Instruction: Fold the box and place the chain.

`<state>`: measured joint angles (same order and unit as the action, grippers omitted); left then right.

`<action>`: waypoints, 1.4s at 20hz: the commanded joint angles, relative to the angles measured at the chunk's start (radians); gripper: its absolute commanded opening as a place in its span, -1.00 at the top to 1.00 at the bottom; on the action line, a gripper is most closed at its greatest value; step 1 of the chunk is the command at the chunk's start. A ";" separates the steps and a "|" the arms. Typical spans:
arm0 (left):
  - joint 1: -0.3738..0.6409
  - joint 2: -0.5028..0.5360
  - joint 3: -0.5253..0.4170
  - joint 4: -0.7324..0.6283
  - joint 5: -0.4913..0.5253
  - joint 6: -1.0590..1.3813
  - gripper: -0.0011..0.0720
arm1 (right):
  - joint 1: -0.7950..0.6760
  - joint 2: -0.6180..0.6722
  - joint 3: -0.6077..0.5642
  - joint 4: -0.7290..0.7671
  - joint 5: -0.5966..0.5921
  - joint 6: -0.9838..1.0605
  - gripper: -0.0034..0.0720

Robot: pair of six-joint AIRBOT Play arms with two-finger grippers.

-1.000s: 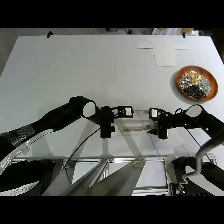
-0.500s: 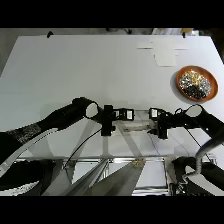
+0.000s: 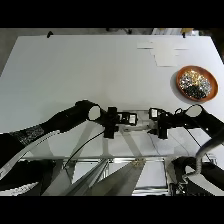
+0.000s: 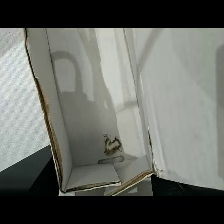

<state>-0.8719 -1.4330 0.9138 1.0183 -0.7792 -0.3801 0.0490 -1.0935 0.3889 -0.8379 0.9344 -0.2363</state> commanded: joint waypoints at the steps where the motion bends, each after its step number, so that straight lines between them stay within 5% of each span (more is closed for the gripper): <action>1: -0.003 -0.001 -0.001 -0.043 0.005 0.007 0.42 | 0.000 0.001 0.001 0.000 0.000 0.000 0.01; 15: -0.045 -0.041 -0.001 -0.170 0.130 0.005 0.59 | 0.000 0.001 0.001 0.000 0.000 0.000 0.01; 18: -0.055 -0.050 -0.001 -0.180 0.138 -0.008 0.44 | 0.000 0.001 0.001 0.000 0.000 0.000 0.01; 19: -0.055 -0.050 -0.001 -0.180 0.139 -0.027 0.14 | 0.000 0.001 0.001 0.000 0.000 0.000 0.01; 20: -0.055 -0.050 -0.001 -0.180 0.139 -0.051 0.05 | 0.000 0.001 0.001 0.000 0.000 0.000 0.01; 24: -0.054 -0.047 -0.001 -0.180 0.127 -0.077 0.05 | 0.000 0.001 0.001 0.000 0.000 0.000 0.01; 25: -0.054 -0.043 -0.001 -0.180 0.113 -0.077 0.07 | 0.000 0.001 0.001 0.000 0.000 0.000 0.01; 28: -0.045 -0.005 -0.001 -0.148 0.023 -0.142 0.62 | 0.000 0.001 0.001 0.000 0.000 0.000 0.01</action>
